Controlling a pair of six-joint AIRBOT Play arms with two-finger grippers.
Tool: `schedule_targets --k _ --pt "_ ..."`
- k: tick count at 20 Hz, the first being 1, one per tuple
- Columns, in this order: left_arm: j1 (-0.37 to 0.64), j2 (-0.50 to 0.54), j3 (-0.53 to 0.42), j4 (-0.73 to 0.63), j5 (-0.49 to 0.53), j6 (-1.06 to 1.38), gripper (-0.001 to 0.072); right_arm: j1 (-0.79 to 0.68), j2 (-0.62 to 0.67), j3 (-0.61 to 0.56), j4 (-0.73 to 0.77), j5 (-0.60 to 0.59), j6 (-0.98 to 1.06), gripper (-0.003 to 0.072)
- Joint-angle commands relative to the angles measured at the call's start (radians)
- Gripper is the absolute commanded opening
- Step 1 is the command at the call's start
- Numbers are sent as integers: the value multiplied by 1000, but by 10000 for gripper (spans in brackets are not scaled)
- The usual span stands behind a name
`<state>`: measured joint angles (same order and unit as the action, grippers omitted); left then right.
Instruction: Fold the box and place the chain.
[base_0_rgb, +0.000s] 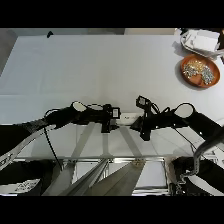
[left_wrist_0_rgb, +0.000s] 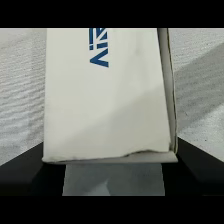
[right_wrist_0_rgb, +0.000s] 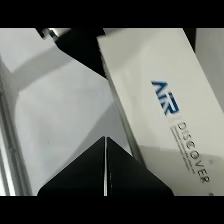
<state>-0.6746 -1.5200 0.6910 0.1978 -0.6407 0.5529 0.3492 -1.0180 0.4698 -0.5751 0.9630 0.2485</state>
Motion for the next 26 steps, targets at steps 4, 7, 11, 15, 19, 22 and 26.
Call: schedule_targets --k 4,7,11,15,19,22,26 --pt "0 1 0 0 0 0 88 0 60 -1 49 -137 -36 9" --pt "0 1 0 0 0 0 88 0 -23 -2 51 -140 -37 9" --pt "0 1 0 0 0 0 88 0 -103 -3 52 -113 -37 9" --pt "0 1 0 0 0 0 88 0 -103 -14 36 -108 -37 9" --pt "0 1 0 0 0 0 88 0 -103 -40 23 -136 -36 9" --pt "0 1 0 0 0 0 88 0 -92 -39 44 -135 -37 9" --pt "0 1 0 0 0 0 88 0 15 -19 50 -135 -33 10"
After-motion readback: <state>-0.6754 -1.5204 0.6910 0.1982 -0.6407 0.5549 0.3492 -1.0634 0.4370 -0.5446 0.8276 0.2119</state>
